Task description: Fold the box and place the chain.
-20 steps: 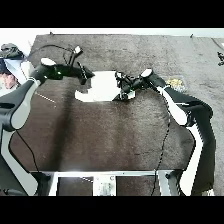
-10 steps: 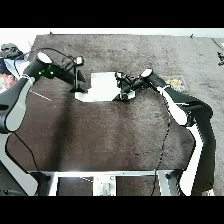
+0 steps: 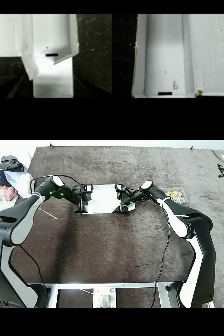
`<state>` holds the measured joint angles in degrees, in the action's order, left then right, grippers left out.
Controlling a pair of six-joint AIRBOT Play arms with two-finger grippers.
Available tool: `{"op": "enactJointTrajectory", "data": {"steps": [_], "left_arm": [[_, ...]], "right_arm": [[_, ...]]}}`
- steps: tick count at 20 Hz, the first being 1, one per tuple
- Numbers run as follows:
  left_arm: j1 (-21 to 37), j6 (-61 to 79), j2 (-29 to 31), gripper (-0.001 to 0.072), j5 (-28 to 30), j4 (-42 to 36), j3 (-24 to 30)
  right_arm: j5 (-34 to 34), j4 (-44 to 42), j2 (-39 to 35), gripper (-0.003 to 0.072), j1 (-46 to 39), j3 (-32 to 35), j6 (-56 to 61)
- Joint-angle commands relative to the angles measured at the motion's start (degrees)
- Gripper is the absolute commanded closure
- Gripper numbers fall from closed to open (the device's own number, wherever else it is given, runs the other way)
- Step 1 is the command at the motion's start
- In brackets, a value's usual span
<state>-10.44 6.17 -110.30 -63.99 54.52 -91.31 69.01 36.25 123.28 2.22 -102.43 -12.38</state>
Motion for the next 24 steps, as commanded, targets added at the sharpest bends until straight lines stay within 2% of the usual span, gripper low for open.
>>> {"op": "enactJointTrajectory", "data": {"steps": [1,6,7,8,9,16,17,24], "left_arm": [[-0.5,-0.2,-0.3,0.0036,1.4,0.2,0.4],[-0.5,-0.1,-0.3,0.0036,1.2,-5.7,0.4],[-0.5,-0.1,-0.3,0.0092,1.2,-5.7,0.4],[-0.5,-0.2,-0.3,0.0196,0.8,-5.5,0.4],[-0.5,-0.2,-0.3,0.0232,0.2,-5.5,0.4],[-0.5,-3.0,-0.3,0.0244,-1.8,-3.9,0.4],[-0.5,-2.9,-0.3,0.0365,-2.7,-4.0,0.4],[-0.5,-2.6,-1.2,0.0364,-2.8,-9.0,0.4]], "right_arm": [[0.0,0.0,0.0,0.026,0.0,0.0,0.0],[0.0,0.0,0.0,0.026,0.0,0.0,0.0],[0.0,0.0,0.0,0.026,0.0,0.0,0.0],[0.0,0.0,0.0,0.026,0.0,0.0,0.0],[0.0,0.0,0.0,0.026,0.0,0.0,0.0],[0.0,0.0,0.0,0.026,0.0,0.0,0.0],[0.0,0.0,0.0,0.026,0.0,0.0,0.0],[0.0,0.0,0.0,0.0259,0.0,0.0,0.0]]}}
